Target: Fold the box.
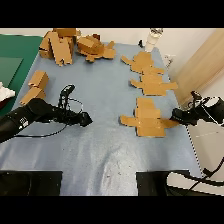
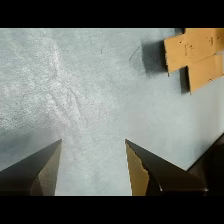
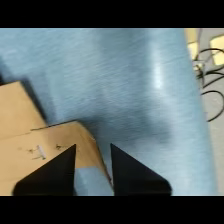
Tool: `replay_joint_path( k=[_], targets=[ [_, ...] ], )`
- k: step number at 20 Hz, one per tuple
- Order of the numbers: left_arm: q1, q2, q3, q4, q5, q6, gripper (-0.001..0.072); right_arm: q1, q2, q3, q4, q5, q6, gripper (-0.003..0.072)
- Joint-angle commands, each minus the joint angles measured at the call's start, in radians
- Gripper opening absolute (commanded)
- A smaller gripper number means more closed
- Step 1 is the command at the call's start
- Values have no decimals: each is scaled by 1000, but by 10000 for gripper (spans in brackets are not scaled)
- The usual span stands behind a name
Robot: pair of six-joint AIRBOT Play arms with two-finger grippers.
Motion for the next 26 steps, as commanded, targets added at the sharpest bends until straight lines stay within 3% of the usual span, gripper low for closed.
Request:
replay_joint_path(
  k=[1, 7, 8, 9, 10, 11, 12, 15, 17, 23, 24, 25, 26],
  targets=[
    [1, 0, -1, -53, -3, 1, 593, -6, -1, 0, 120, 115, -147, 215],
    [1, 0, -1, -54, -20, 0, 593, -5, -48, -1, 121, 148, -155, 215],
    [1, 0, -1, -54, -19, 0, 591, -5, -58, -3, 127, 149, -155, 180],
    [1, 0, 0, -54, -17, 0, 525, -4, -61, -3, 144, 147, -160, 98],
    [1, 0, 0, -54, -17, 1, 339, -4, -60, -2, 174, 148, -185, 58],
    [1, 0, 0, -58, -18, 0, 208, -4, -58, -2, 219, 153, -211, 37],
    [1, 0, 0, -61, -24, 1, 165, -4, -54, -2, 282, 167, -247, 2],
    [1, 0, 0, -61, -26, 16, 165, 34, -32, -3, 495, 203, -330, 1],
    [24, 0, 4, -61, -40, 15, 165, 126, -10, -9, 542, 196, -340, 1],
    [342, 0, 87, -64, -281, 83, 187, 584, 133, -212, 570, -92, -417, 0],
    [388, 0, 89, -76, -311, 106, 230, 643, 168, -268, 595, -145, -434, 0],
    [429, -1, 89, -93, -340, 117, 443, 688, 203, -322, 627, -196, -448, 0],
    [458, -6, 89, -113, -359, 118, 570, 725, 243, -380, 652, -255, -451, 0]
  ],
)
